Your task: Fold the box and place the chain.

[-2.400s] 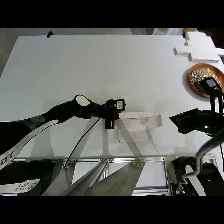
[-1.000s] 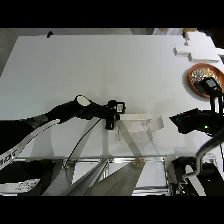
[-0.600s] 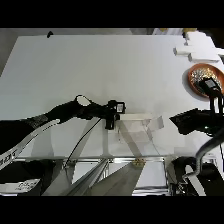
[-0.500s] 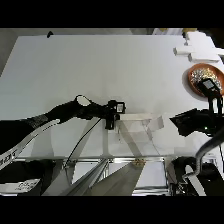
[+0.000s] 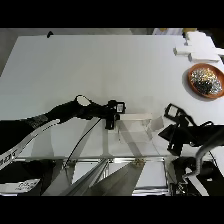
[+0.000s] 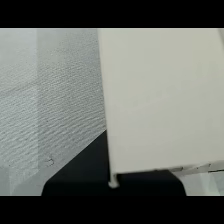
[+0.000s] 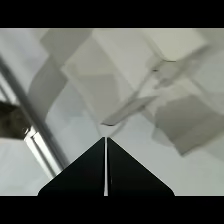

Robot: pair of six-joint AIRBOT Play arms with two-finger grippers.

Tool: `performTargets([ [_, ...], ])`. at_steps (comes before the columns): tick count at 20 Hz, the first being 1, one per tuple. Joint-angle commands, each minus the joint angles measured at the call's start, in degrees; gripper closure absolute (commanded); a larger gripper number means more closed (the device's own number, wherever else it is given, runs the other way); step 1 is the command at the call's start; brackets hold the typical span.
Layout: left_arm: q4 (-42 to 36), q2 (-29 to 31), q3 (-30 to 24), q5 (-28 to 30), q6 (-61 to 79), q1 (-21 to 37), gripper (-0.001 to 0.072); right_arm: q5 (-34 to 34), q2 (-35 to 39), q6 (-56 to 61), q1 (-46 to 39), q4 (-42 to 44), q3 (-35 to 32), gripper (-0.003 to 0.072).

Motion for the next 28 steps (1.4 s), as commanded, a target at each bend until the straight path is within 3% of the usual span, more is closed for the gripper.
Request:
performTargets([
  [1, 0.00, -0.02, -0.02, -0.17, 0.02, -0.04, 0.0699, -2.21, -0.46, -7.21, 8.24, -0.66, -4.63, 0.0668],
  [2, 0.00, -0.02, -0.02, -0.17, 0.02, -0.04, 0.0699, -3.13, -0.48, -8.02, 10.91, -2.71, -5.18, 0.0655],
  [6, 0.00, -0.02, -0.02, -0.37, 0.00, -0.04, 0.0699, -15.74, 0.04, -8.66, 16.09, -8.76, -7.91, 0.0149],
  [7, 0.00, -0.02, -0.02, -0.37, 0.02, -0.04, 0.0699, -19.19, 0.04, -9.86, 17.59, -10.69, -9.14, 0.0100],
  [11, 0.00, -0.02, -0.02, -0.59, 0.02, -0.04, 0.0699, -32.02, 0.04, -10.73, 23.61, -14.34, -15.54, 0.0088],
  [13, 0.00, -0.02, -0.02, -0.61, 0.00, -0.04, 0.0699, -35.78, 0.02, -10.51, 25.90, -14.49, -18.47, 0.0081],
  [14, 0.00, -0.02, -0.02, -0.61, 0.00, -0.04, 0.0699, -37.00, 0.02, -10.54, 26.23, -14.88, -18.97, 0.0031],
  [17, 0.02, -0.02, -0.02, -0.83, 0.00, -0.04, 0.0699, -41.72, 0.02, -10.03, 25.92, -16.70, -18.97, 0.0030],
  [25, 0.00, -0.02, -0.02, -1.05, 0.00, -0.04, 0.0699, -39.91, 0.02, -10.60, 17.49, -15.96, -15.50, 0.0030],
  [28, 0.00, -0.02, -0.02, -1.07, 0.00, -0.04, 0.0699, -39.21, -1.88, -20.20, 14.64, -8.00, -14.49, 0.0030],
])
